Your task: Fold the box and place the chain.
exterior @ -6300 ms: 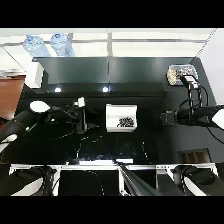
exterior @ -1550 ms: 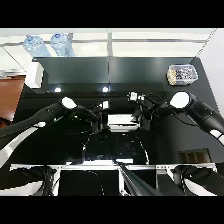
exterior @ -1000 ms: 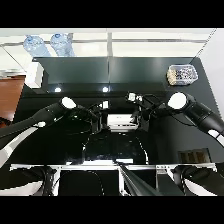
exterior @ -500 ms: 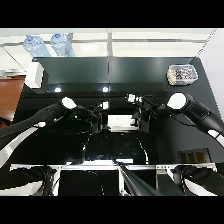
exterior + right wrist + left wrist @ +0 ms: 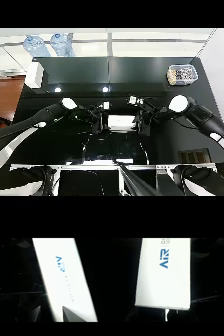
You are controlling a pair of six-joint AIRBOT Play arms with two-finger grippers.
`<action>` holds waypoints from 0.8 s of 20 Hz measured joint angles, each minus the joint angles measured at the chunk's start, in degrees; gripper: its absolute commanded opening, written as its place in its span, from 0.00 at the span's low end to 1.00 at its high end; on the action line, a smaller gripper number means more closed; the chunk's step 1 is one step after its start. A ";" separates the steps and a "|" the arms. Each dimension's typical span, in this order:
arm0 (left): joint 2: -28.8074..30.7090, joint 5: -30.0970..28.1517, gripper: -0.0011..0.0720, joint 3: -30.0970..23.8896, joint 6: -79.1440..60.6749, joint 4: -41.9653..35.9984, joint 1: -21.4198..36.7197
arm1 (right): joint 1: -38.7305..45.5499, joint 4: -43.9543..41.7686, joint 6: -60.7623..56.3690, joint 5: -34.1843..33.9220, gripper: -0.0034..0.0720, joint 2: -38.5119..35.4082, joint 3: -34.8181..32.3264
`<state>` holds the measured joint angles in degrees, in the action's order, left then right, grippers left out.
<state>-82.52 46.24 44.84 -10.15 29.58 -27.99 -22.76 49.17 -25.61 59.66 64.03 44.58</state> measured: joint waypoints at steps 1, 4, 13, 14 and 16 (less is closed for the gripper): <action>0.00 -0.20 0.57 0.00 0.00 0.00 0.00 | 0.33 -0.70 -3.30 0.37 0.08 -0.92 0.59; 0.00 0.04 0.57 0.00 -0.02 0.02 0.00 | 2.64 -1.86 -15.56 4.04 0.05 -2.67 0.83; 0.00 0.31 0.57 0.00 -0.15 0.09 0.00 | 6.69 -24.11 -28.06 -2.80 0.06 0.20 -9.64; 0.00 0.31 0.57 0.00 -0.15 0.09 0.00 | 6.78 -25.46 -28.28 -3.50 0.06 1.09 -10.01; 0.00 0.28 0.57 0.00 -0.22 0.11 0.00 | 6.86 -27.04 -28.59 -4.50 0.06 2.89 -10.47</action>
<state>-82.52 46.52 44.84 -10.37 29.69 -27.99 -15.90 22.13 -54.19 55.16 66.92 34.11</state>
